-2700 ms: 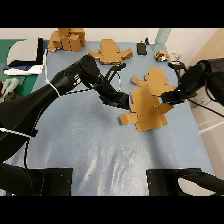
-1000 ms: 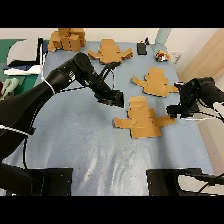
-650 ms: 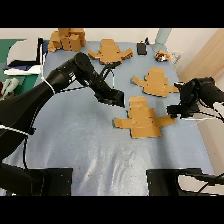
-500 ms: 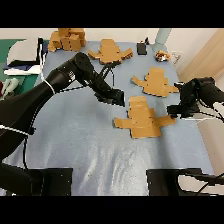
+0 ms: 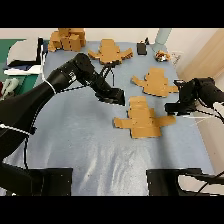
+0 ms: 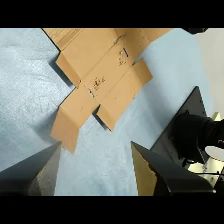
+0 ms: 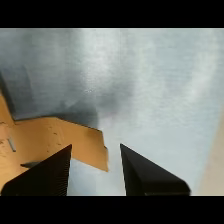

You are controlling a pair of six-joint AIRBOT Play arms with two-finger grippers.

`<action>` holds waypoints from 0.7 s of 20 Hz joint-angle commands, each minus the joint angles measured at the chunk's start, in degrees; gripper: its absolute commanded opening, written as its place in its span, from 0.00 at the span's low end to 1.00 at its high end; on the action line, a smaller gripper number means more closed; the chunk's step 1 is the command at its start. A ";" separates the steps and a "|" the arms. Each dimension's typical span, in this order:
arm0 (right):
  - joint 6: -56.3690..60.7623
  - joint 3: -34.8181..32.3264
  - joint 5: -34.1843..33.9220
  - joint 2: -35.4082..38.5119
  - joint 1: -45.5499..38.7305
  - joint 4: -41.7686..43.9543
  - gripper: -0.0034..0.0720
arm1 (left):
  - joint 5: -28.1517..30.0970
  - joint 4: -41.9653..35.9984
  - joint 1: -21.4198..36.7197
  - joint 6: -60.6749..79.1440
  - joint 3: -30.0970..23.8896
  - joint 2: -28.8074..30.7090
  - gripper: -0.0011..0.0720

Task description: Fold the box.

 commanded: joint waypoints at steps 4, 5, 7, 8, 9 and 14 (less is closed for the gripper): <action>-2.47 0.02 0.57 -4.66 -0.31 2.34 0.67 | -0.07 0.00 0.00 0.00 0.00 -0.52 0.91; -3.65 0.02 0.44 -5.62 -0.59 2.62 0.67 | -0.50 0.02 0.02 0.00 0.00 -0.52 0.91; -8.35 0.00 -1.07 -6.93 -1.27 7.56 0.67 | -1.22 0.04 0.02 0.02 0.00 -0.52 0.91; -11.52 0.00 -2.38 -7.23 -1.64 11.37 0.67 | -1.22 0.02 0.02 0.00 0.00 -0.52 0.91; -14.01 -0.07 -3.26 -7.26 -1.84 14.58 0.63 | -1.20 0.02 0.02 0.02 0.00 -0.52 0.91; -22.05 -0.81 -6.97 -7.32 -1.77 26.01 0.44 | -1.16 0.02 0.04 0.00 0.00 -0.55 0.91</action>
